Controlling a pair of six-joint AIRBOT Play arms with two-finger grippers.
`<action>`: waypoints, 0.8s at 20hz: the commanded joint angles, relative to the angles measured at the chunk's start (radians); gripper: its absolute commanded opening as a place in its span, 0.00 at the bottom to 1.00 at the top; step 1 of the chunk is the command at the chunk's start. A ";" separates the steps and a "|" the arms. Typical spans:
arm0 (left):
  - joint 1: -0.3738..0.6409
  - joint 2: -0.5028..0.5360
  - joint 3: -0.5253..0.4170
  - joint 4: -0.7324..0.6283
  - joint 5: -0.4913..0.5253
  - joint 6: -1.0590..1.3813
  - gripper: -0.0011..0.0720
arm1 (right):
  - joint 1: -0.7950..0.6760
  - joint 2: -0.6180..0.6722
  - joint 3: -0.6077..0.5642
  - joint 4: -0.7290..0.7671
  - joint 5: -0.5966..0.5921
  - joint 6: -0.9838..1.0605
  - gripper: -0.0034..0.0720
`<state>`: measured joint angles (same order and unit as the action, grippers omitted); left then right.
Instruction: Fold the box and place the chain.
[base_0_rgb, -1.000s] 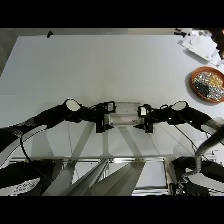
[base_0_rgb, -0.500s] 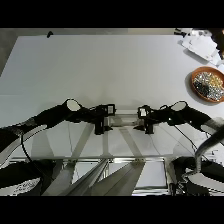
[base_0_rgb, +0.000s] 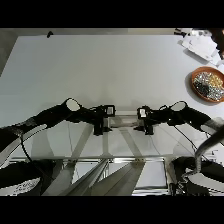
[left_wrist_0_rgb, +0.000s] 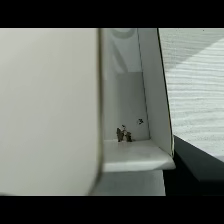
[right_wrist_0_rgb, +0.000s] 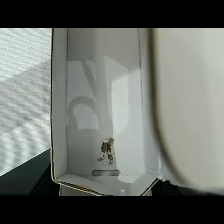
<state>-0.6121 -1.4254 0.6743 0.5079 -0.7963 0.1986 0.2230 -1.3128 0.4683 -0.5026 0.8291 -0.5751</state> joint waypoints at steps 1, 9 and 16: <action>-0.001 0.000 -0.001 0.002 -0.008 -0.001 0.30 | -0.001 0.001 0.001 0.002 -0.006 0.002 0.65; -0.001 0.000 -0.001 0.002 -0.008 -0.001 0.30 | -0.001 0.001 0.001 0.003 -0.006 0.001 0.65; -0.001 0.000 -0.001 0.002 -0.008 -0.001 0.30 | -0.001 0.025 0.001 -0.010 -0.007 0.108 0.99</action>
<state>-0.6121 -1.4254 0.6739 0.5114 -0.8101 0.1978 0.2230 -1.3041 0.4686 -0.4828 0.8150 -0.5434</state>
